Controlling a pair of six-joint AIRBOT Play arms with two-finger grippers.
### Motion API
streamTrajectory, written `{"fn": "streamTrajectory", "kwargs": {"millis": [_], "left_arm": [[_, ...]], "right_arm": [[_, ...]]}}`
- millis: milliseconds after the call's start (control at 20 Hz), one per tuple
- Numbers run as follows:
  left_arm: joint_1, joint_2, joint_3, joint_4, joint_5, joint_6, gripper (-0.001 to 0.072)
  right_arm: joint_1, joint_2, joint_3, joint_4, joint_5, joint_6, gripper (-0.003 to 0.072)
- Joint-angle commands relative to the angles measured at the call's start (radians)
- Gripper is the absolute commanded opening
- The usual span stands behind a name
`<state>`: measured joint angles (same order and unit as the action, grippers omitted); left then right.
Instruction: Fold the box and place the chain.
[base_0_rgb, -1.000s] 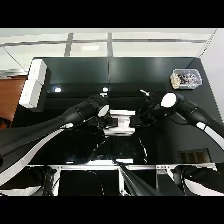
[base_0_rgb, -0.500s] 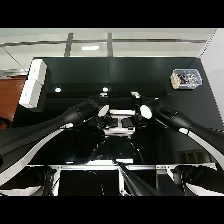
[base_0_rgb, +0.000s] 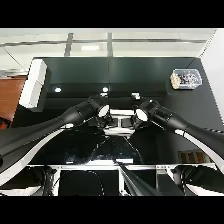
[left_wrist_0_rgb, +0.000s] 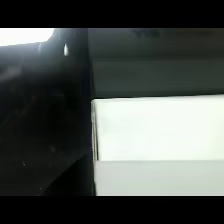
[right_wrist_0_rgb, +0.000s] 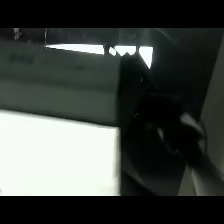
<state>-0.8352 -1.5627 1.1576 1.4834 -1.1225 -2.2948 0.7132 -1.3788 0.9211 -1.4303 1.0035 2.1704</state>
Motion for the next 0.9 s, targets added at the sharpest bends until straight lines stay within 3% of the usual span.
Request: {"fn": "streamTrajectory", "kwargs": {"millis": [0,300,350,400,600,650,700,750,850], "left_arm": [[0.000,0.000,0.000,-0.004,-0.003,-0.005,0.0027],[0.001,0.000,0.000,-0.004,-0.004,-0.005,0.0027],[0.000,0.000,0.000,-0.004,-0.004,-0.005,0.0027],[0.000,0.000,0.000,-0.004,-0.005,-0.005,0.0027],[0.000,0.000,0.000,-0.004,-0.004,-0.005,0.0027],[0.000,0.000,0.000,-0.004,-0.004,-0.005,0.0027],[0.000,0.000,0.000,-0.004,-0.004,-0.005,0.0027],[0.000,0.000,0.000,-0.004,-0.004,-0.005,0.0027],[0.000,0.000,0.000,-0.004,-0.005,-0.005,0.0027]], "right_arm": [[0.002,0.000,0.001,0.004,0.014,0.015,0.0200],[-0.001,-0.014,0.001,0.005,0.013,0.029,0.0192],[-0.001,-0.016,0.001,0.005,0.013,0.029,0.0070],[-0.001,-0.017,0.001,0.004,0.005,0.029,0.0012],[-0.001,-0.016,0.001,0.004,0.001,0.034,0.0013],[-0.001,-0.016,0.001,0.005,0.001,0.034,0.0025],[-0.001,-0.014,0.001,0.005,0.001,0.034,0.0237],[-0.001,-0.008,0.001,0.005,0.003,0.033,0.0382],[-0.001,0.025,0.001,0.004,0.020,0.019,0.0383]]}}
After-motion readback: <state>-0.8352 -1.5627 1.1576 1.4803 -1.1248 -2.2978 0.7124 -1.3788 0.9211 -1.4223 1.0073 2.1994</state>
